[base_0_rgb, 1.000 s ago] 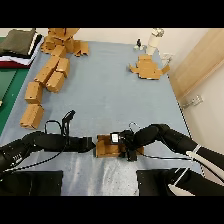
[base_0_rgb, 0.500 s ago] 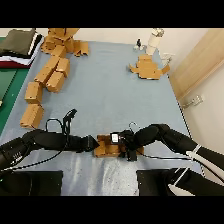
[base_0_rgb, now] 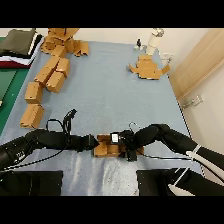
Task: Fold the box.
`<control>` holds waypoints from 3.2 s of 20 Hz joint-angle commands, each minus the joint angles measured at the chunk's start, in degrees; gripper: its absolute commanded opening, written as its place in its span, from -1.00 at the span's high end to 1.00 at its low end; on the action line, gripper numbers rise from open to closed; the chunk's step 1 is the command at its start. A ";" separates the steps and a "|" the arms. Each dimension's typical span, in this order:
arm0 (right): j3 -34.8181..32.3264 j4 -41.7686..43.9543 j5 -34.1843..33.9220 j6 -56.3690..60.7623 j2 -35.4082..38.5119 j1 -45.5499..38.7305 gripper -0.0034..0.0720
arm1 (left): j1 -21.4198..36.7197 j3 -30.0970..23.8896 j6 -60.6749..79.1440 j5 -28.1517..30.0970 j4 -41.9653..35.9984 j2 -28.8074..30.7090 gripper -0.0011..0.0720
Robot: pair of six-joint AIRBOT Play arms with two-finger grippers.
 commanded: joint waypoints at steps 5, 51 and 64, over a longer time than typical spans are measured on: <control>0.02 0.02 0.02 0.00 0.02 -0.02 -0.41 | -1.36 0.15 -0.20 2.62 0.22 -0.35 -0.04; 0.02 0.02 0.00 0.00 0.02 -0.02 -0.41 | -22.86 26.86 -57.46 23.61 54.23 -19.45 -0.04; 0.02 0.02 0.00 0.00 0.02 -0.02 -0.41 | -27.06 35.30 -61.42 28.52 55.01 -30.42 -0.04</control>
